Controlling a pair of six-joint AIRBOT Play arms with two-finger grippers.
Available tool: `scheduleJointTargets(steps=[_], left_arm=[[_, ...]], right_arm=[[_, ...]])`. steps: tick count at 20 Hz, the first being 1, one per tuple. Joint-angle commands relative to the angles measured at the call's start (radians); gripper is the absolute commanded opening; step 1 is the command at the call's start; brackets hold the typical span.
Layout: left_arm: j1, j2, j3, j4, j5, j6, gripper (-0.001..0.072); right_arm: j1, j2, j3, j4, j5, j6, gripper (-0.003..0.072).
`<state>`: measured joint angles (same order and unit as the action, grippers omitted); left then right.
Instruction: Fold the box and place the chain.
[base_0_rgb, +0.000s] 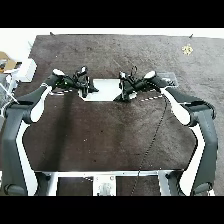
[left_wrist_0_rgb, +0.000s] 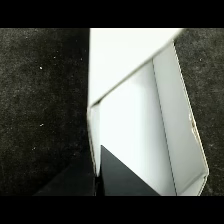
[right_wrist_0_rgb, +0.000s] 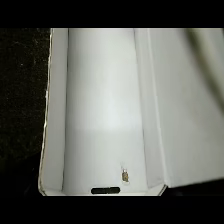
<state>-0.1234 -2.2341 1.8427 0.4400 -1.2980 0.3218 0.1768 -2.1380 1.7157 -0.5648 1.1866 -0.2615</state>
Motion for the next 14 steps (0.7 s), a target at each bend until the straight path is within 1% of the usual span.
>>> scheduleJointTargets(steps=[1, 5, 6, 7, 8, 9, 12, 14], left_arm=[[0.000, -0.001, 0.000, 0.000, -0.001, 0.000, 0.0009], [0.001, -0.001, 0.000, 0.000, -0.012, 0.000, 0.0011], [0.001, -0.001, 0.000, -0.002, -0.024, 0.001, 0.0023], [0.001, -0.001, 0.000, -0.010, -0.029, -0.001, 0.0265], [0.001, -0.001, 0.001, -0.019, -0.029, -0.008, 0.0324], [0.001, 0.000, 0.002, -0.032, -0.034, -0.008, 0.0301], [0.008, 0.018, 0.002, -0.053, -0.074, -0.028, 0.0301], [0.035, 0.047, 0.002, -0.041, -0.110, -0.083, 0.0301]], right_arm=[[0.000, 0.000, 0.000, 0.001, 0.000, 0.000, 0.0446], [0.000, 0.000, 0.000, 0.001, 0.000, 0.000, 0.0446], [0.000, 0.000, 0.000, 0.001, 0.000, 0.000, 0.0446], [0.000, 0.000, 0.000, 0.001, 0.000, 0.000, 0.0446], [0.000, 0.000, 0.000, 0.001, 0.000, 0.000, 0.0446], [0.000, 0.000, 0.000, 0.001, 0.000, 0.000, 0.0446], [0.000, 0.000, 0.000, 0.001, 0.000, 0.000, 0.0446], [0.000, 0.000, 0.000, 0.001, 0.000, 0.000, 0.0446]])
